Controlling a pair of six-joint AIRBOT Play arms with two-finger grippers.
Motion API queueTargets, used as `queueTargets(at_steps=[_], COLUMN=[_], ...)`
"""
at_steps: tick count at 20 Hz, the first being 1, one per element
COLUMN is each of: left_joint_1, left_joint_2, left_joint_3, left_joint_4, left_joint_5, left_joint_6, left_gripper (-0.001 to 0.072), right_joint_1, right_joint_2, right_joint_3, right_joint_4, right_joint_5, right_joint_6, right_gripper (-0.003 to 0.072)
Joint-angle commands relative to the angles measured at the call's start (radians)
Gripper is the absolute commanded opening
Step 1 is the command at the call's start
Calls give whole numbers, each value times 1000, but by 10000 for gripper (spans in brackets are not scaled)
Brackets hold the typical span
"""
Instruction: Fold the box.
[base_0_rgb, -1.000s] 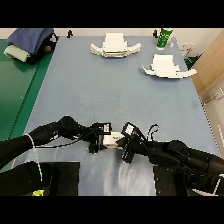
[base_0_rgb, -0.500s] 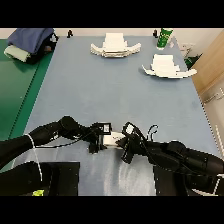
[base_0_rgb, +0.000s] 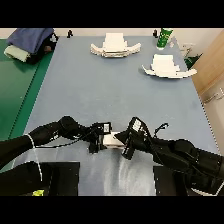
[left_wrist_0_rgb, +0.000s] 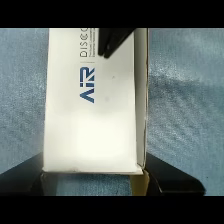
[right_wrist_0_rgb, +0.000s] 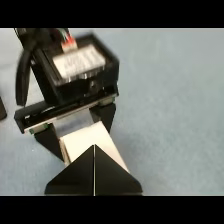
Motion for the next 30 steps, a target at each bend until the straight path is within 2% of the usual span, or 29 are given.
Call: queueTargets(at_steps=[1,3,5,7,8,10,15,20,23,28,30], left_joint_1=[0,0,0,0,0,0,0,0,0,2,22], left_joint_2=[0,0,0,0,0,0,0,0,0,0,6], left_joint_3=[0,0,0,0,0,0,0,0,0,5,21], left_joint_4=[2,2,2,2,2,2,2,2,2,-24,-20], left_joint_5=[0,0,0,0,0,0,0,0,0,-4,0], left_joint_6=[1,1,1,1,1,1,1,1,1,-2,-97], left_gripper=[520,520,520,520,520,520,520,520,520,520,520], right_joint_1=[-68,-175,-302,-414,-457,-514,-541,-541,-541,-541,-541], right_joint_2=[11,10,-14,-64,-93,-142,-261,-389,-404,-404,-404], right_joint_3=[64,142,251,357,400,446,462,464,489,554,555], right_joint_4=[-27,-143,-405,-649,-718,-757,-760,-707,-645,-634,-632], right_joint_5=[-159,-364,-609,-854,-949,-1046,-1084,-1183,-1177,-1176,-1178], right_joint_6=[5,161,481,707,743,746,792,890,944,977,977], right_gripper=[5,5,5,5,5,5,5,5,5,5,5])
